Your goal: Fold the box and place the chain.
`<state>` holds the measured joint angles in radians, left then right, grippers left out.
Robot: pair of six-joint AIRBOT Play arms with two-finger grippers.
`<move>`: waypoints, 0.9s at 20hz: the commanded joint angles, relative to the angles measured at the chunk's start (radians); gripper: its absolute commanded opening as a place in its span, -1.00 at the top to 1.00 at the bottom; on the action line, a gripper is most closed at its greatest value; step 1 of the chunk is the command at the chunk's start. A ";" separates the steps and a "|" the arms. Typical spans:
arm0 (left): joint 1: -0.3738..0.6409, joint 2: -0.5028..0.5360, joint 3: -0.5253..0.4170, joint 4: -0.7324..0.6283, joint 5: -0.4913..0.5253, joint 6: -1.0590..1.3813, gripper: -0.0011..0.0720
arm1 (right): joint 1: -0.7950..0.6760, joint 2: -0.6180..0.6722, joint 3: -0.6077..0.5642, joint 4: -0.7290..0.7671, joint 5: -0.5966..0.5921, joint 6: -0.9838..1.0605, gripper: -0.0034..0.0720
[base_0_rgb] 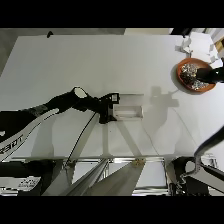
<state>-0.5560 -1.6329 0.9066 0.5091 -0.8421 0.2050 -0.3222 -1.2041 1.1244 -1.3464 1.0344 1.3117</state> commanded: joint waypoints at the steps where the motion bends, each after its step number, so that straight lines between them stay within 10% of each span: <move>1: 0.001 0.000 0.000 0.000 0.000 0.000 0.40 | 0.074 0.167 -0.048 0.068 0.145 -0.011 0.89; 8: 0.001 0.000 0.000 0.000 0.000 0.000 0.40 | 0.373 0.420 -0.159 0.071 0.234 0.076 0.89; 18: 0.001 0.000 0.000 0.000 0.000 0.000 0.40 | 0.805 0.435 -0.237 0.059 0.101 0.186 0.88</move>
<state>-0.5560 -1.6329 0.9066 0.5091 -0.8421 0.2047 0.3679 -0.7696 0.9234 -1.2823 1.2152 1.4715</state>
